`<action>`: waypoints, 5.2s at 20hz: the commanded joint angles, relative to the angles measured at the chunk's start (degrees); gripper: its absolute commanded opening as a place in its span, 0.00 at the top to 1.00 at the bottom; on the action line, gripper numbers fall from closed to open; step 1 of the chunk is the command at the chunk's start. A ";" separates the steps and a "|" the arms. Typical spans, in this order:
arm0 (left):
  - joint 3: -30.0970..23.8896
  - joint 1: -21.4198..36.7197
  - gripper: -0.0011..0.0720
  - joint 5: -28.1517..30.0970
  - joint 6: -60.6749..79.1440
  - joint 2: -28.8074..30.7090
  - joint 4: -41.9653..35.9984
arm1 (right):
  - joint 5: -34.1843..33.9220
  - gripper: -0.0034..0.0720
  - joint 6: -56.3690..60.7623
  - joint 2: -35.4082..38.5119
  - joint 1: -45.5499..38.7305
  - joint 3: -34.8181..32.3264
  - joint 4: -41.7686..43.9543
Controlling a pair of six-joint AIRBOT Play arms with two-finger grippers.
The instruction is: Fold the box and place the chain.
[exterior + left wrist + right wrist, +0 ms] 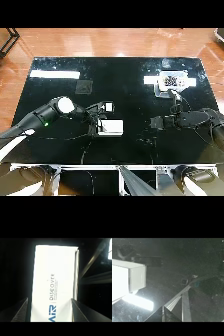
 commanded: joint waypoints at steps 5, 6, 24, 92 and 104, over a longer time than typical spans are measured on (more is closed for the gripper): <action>0.04 0.04 0.13 -0.76 0.04 -0.17 -0.02 | 0.09 0.93 0.02 0.04 -0.04 -0.02 0.02; 0.04 0.04 0.13 -0.79 0.04 -0.17 -0.04 | 0.09 0.93 0.02 0.04 -0.04 -0.02 0.02; 0.04 -0.09 0.13 -1.01 0.50 -1.42 0.46 | 0.44 0.93 0.02 0.04 -0.04 -0.02 0.02; -20.39 34.40 0.95 -1.57 -64.32 52.72 18.34 | 3.32 0.93 13.49 21.42 -7.30 -0.28 -26.01; -19.45 34.36 0.95 -5.88 -64.30 53.35 18.47 | 6.32 0.93 13.49 21.42 -7.30 0.17 -25.53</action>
